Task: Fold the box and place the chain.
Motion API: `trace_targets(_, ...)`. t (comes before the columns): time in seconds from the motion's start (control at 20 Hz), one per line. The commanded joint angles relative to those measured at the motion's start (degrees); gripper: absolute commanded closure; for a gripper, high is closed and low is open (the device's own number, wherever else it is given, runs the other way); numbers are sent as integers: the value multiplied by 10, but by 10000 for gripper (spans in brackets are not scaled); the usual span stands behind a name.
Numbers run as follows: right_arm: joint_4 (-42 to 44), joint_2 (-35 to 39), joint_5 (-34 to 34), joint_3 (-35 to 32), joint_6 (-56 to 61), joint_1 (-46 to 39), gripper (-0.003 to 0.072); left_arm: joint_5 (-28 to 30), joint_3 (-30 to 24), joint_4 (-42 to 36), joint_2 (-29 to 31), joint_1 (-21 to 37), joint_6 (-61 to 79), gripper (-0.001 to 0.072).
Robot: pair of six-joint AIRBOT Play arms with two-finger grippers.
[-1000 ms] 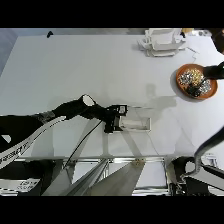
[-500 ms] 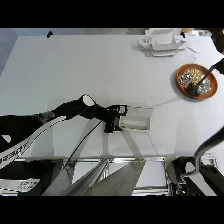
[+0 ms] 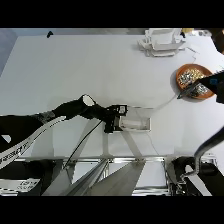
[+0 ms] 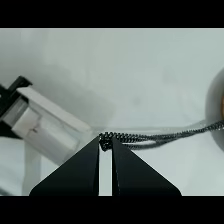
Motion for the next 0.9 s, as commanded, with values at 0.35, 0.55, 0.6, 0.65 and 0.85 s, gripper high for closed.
trace_targets(0.35, 10, 76, 12, -126, 6, 114, 669, 0, 0, 0, 0, 0, 0, 700)
trace_targets(0.55, 66, 92, -7, -203, 5, 115, 669, 0, 0, 0, 0, 0, 0, 700)
trace_targets(0.6, 85, 92, -18, -222, 0, 115, 669, 0, 0, 0, 0, 0, 0, 700)
trace_targets(0.65, 106, 92, -35, -244, -11, 115, 669, 0, 0, 0, 0, 0, 0, 700)
trace_targets(0.85, 155, 91, -112, -323, -53, 115, 669, 0, 0, 0, 0, 0, 0, 700)
